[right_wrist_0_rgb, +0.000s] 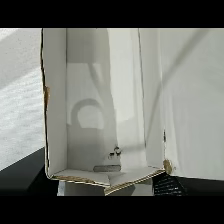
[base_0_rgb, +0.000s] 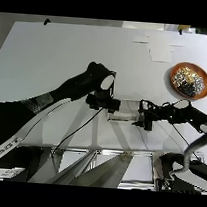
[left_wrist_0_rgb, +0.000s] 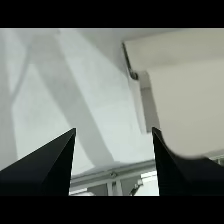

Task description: Fold the box and place the chain.

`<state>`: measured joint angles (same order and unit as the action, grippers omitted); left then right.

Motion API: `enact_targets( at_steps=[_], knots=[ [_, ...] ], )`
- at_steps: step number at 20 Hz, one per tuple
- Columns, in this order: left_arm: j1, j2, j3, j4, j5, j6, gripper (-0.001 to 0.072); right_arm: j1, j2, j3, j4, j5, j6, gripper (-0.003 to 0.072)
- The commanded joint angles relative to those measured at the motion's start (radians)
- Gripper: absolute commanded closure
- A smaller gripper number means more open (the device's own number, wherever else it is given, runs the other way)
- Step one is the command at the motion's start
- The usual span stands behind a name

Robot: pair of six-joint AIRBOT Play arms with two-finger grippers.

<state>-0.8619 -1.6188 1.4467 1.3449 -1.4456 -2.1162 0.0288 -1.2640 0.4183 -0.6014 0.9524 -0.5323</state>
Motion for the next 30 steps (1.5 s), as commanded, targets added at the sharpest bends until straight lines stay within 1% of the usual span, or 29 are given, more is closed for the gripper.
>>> enact_targets(
  at_steps=[1,3,4,5,6,7,9,10,11,12,13,14,17,18,23,26,30],
  knots=[
    [0.042,0.044,-0.002,-0.05,-0.01,0.245,0.0184,0.0,0.001,0.0,0.003,0.002,0.001,0.0347],
    [0.068,0.08,-0.006,-0.056,-0.011,0.462,0.0185,0.0,0.001,0.0,0.003,0.002,0.001,0.0347],
    [0.082,0.108,-0.026,-0.064,-0.014,0.602,0.0185,0.0,0.001,0.0,0.003,0.002,0.001,0.0347],
    [0.105,0.148,-0.069,-0.094,0.006,0.765,0.0184,0.0,0.001,0.0,0.003,0.002,0.001,0.0347],
    [0.132,0.194,-0.135,-0.14,0.045,0.958,0.0175,0.0,0.001,0.0,0.003,0.002,0.001,0.0347],
    [0.162,0.24,-0.213,-0.184,0.096,1.142,0.0173,0.0,0.001,0.0,0.003,0.002,0.001,0.0347],
    [0.227,0.328,-0.41,-0.279,0.257,1.599,0.0065,0.0,0.001,0.0,0.003,0.002,0.001,0.0347],
    [0.256,0.356,-0.51,-0.344,0.351,1.86,0.0067,0.0,0.001,0.0,0.003,0.002,0.001,0.0347],
    [0.278,0.362,-0.588,-0.414,0.426,2.076,0.0085,0.0,0.001,0.0,0.003,0.002,0.001,0.0347],
    [0.297,0.354,-0.659,-0.511,0.51,2.259,0.0086,0.0,0.001,0.0,0.003,0.002,0.001,0.0347],
    [0.314,0.331,-0.703,-0.611,0.572,2.35,0.0084,0.0,0.001,0.0,0.003,0.002,0.001,0.0347],
    [0.328,0.294,-0.723,-0.698,0.599,2.396,0.0079,0.0,0.001,0.0,0.003,0.002,0.001,0.0347],
    [0.327,0.188,-0.724,-0.813,0.603,2.486,0.0066,0.0,0.001,0.0,0.003,0.002,0.001,0.0347],
    [0.32,0.167,-0.724,-0.84,0.606,2.512,0.0012,0.0,0.001,0.0,0.003,0.002,0.001,0.0347],
    [0.314,0.142,-0.724,-0.944,0.635,2.54,0.0012,0.0,0.001,0.0,0.003,0.002,0.001,0.0347],
    [0.31,0.131,-0.721,-1.021,0.621,2.54,0.0011,0.0,0.001,0.0,0.003,0.002,0.001,0.0347],
    [0.299,0.13,-0.719,-1.023,0.623,2.539,0.0011,0.0,0.001,0.0,0.003,0.002,0.001,0.0347]
  ],
)
